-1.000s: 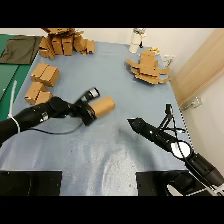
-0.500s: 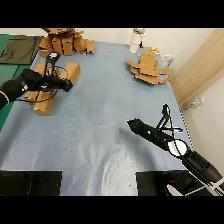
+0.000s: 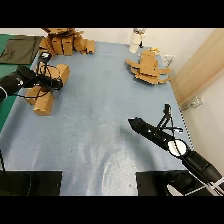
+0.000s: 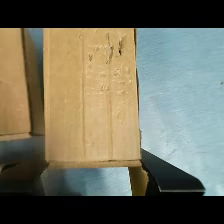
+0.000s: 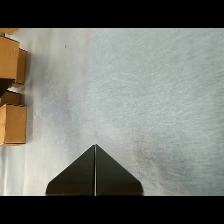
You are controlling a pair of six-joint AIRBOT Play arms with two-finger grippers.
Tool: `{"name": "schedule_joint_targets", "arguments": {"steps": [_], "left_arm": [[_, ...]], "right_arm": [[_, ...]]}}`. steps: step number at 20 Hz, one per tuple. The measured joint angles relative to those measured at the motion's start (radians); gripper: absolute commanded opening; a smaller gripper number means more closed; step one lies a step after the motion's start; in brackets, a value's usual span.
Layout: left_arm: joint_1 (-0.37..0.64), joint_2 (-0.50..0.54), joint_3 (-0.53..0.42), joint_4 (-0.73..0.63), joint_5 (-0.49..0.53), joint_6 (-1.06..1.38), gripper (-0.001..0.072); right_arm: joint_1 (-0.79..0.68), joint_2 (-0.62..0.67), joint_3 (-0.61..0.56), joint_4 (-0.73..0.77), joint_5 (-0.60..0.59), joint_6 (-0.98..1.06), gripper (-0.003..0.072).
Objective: Fold the box.
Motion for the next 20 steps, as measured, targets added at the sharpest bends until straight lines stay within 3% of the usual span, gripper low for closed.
{"name": "schedule_joint_targets", "arguments": {"steps": [6, 7, 8, 14, 20], "left_arm": [[0.026, -0.003, 0.003, 0.094, -0.029, -0.074, 0.0327], [0.027, -0.003, 0.003, 0.105, -0.032, -0.079, 0.0586], [0.029, -0.003, 0.003, 0.115, -0.032, -0.082, 0.0706], [0.035, 0.008, 0.013, 0.137, -0.047, -0.113, 0.0707], [0.087, 0.075, 0.069, 0.192, -0.195, -0.181, 0.0707]], "right_arm": [[0.000, 0.000, 0.000, 0.001, -0.004, 0.000, 0.0005], [0.000, 0.000, 0.000, 0.001, -0.004, 0.000, 0.0005], [0.000, 0.000, 0.000, 0.001, -0.004, 0.000, 0.0005], [0.000, 0.000, 0.000, 0.002, -0.004, 0.005, 0.0005], [0.000, 0.000, 0.000, 0.002, -0.004, 0.008, 0.0006]]}}
